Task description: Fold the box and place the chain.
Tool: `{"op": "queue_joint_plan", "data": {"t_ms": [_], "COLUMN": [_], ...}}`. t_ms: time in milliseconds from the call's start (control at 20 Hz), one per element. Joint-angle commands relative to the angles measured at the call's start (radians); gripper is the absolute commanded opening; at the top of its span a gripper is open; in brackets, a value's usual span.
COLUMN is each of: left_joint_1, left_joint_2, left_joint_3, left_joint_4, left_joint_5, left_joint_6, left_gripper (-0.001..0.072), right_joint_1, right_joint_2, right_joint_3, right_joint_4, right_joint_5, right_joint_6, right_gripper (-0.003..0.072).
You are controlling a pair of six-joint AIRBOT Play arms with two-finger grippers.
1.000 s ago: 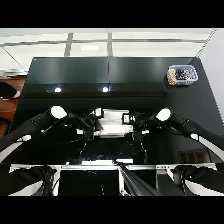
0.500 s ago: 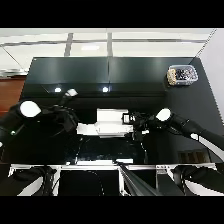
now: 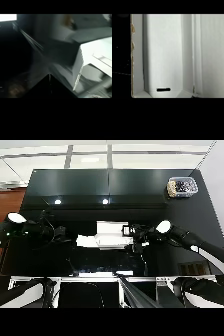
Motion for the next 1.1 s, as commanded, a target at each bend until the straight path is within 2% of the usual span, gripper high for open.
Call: {"op": "queue_joint_plan", "data": {"t_ms": [0,150,250,850,900,950,1000,1050], "left_joint_1": [-0.091,-0.24,-0.286,-0.237,-0.237,-0.239,-0.238,-0.238], "left_joint_2": [-0.122,-0.158,-0.159,-0.159,-0.159,-0.159,-0.159,-0.159], "left_joint_3": [-0.001,0.008,0.015,0.036,0.036,0.036,0.036,0.036], "left_joint_4": [-0.095,-0.137,-0.165,-0.236,-0.243,-0.24,-0.238,-0.238], "left_joint_5": [-0.032,-0.003,0.027,0.002,-0.002,0.001,0.003,0.011], "left_joint_6": [0.003,0.034,0.069,0.258,0.299,0.313,0.324,0.323], "left_gripper": [0.0022,0.0022,0.0022,0.0027,0.0089,0.0292,0.0595,0.0708], "right_joint_1": [0.001,0.0,0.0,0.0,0.0,0.001,0.001,0.001], "right_joint_2": [0.0,0.0,0.0,0.0,0.0,0.0,0.0,0.0], "right_joint_3": [0.0,0.0,0.0,0.0,0.0,0.0,0.0,0.0], "right_joint_4": [0.0,0.0,0.001,0.0,0.0,0.0,0.0,0.0], "right_joint_5": [0.0,0.0,0.0,0.001,0.001,0.0,0.0,0.0], "right_joint_6": [0.0,0.0,0.0,0.0,0.0,0.0,0.0,0.0], "right_gripper": [0.0439,0.0439,0.0438,0.0439,0.0439,0.0439,0.0439,0.0439]}}
